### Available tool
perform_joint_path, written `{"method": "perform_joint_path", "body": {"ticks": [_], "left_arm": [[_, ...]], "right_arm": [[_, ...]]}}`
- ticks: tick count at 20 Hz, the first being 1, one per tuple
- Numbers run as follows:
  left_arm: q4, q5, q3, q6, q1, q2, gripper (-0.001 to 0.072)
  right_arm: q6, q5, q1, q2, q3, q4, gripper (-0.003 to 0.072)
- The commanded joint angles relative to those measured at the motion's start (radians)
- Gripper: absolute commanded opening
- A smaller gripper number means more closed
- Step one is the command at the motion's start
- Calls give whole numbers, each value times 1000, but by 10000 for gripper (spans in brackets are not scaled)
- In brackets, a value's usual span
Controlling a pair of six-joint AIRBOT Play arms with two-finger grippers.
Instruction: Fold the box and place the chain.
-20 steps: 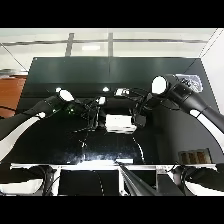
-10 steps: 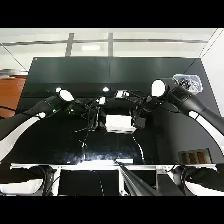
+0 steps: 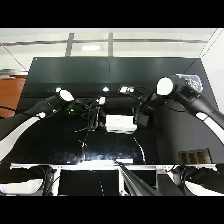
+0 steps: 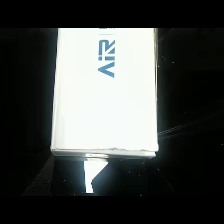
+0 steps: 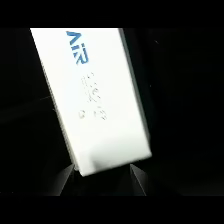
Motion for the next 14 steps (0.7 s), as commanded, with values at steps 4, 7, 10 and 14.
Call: {"method": "perform_joint_path", "body": {"ticks": [4,7,10,14], "left_arm": [[0,0,-1,2,-1,-1,459],[0,0,-1,2,-1,-1,458],[0,0,-1,2,-1,-1,458],[0,0,-1,2,-1,-1,458]], "right_arm": [[174,143,-200,137,-19,117,293],[230,149,-349,186,-157,358,24],[230,-19,-348,190,-331,634,24],[265,-296,-165,145,-414,777,24]]}}
